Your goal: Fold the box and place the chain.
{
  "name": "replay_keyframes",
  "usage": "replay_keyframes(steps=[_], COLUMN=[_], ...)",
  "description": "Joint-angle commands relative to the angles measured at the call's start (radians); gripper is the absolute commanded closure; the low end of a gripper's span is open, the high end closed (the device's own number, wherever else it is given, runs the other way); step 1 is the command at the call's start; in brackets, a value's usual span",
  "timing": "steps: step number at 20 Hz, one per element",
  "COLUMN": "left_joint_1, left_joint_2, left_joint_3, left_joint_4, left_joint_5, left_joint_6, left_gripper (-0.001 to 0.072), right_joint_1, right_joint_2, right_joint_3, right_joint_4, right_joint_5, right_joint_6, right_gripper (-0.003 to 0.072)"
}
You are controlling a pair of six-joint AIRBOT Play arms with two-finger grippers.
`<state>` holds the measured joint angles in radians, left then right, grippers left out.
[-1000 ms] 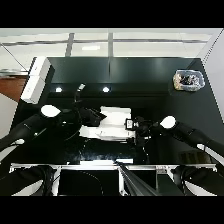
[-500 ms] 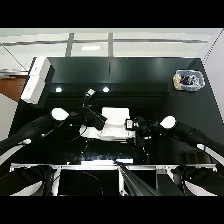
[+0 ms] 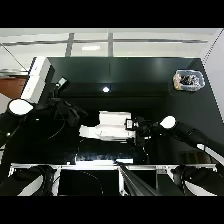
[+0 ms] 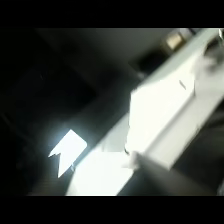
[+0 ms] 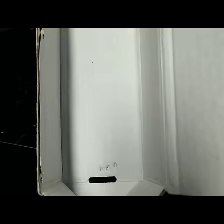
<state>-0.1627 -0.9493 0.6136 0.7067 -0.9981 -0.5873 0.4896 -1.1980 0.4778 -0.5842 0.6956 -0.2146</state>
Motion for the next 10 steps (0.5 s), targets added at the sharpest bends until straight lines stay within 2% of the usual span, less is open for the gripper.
replay_keyframes(steps=[1,3,7,10], left_joint_1=[0.034,-0.024,-0.154,-0.22], left_joint_2=[0.001,-0.01,-0.02,-0.039], left_joint_3=[-0.031,-0.051,-0.105,-0.14], left_joint_4=[0.063,0.063,0.064,0.07], left_joint_5=[-0.159,-0.1,0.172,0.212], left_joint_6=[0.206,0.374,0.477,0.517], left_gripper=[0.0006,0.0007,0.0007,0.0009], right_joint_1=[0.0,0.0,0.0,0.0], right_joint_2=[0.0,0.0,0.0,0.0], right_joint_3=[0.0,0.0,0.0,0.0], right_joint_4=[0.0,0.001,0.001,0.0], right_joint_5=[0.0,0.0,0.0,0.0], right_joint_6=[0.001,0.0,0.001,0.001], right_gripper=[0.0148,0.0148,0.0148,0.0148])
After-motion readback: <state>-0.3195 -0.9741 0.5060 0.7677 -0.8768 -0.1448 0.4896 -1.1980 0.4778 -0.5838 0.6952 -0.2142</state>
